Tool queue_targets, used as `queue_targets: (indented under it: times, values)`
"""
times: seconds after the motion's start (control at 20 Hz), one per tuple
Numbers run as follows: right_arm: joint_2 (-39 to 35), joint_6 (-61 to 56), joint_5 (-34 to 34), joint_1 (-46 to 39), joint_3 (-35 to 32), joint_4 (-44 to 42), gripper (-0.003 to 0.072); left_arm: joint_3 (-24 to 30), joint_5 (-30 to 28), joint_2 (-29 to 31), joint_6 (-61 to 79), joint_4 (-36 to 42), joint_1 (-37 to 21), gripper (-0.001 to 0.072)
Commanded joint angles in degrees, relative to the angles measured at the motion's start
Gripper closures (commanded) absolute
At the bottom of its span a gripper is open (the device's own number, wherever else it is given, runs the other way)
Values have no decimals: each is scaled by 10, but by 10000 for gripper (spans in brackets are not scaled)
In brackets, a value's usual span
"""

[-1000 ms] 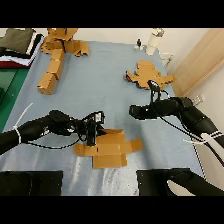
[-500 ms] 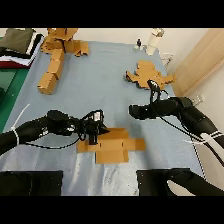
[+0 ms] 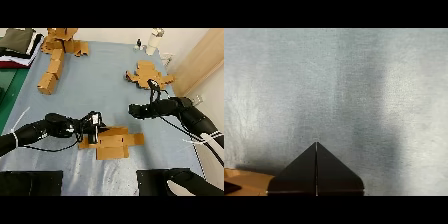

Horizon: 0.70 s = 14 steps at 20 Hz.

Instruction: Fold the box.

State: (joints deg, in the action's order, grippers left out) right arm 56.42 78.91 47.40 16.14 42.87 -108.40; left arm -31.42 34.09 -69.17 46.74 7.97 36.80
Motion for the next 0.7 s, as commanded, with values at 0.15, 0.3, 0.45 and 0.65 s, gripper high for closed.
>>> queue_targets:
  times: [0.15,0.3,0.45,0.65]
  values:
    - [0,0,-7,0,0,0,686,17,-14,0,-2,-5,30,698]
    - [0,0,-7,0,0,0,686,23,-73,0,-3,-5,60,698]
    - [0,0,-6,0,0,-1,685,26,-76,0,-3,-5,64,698]
    - [0,0,-6,0,0,-1,686,26,-75,0,-15,-5,64,698]
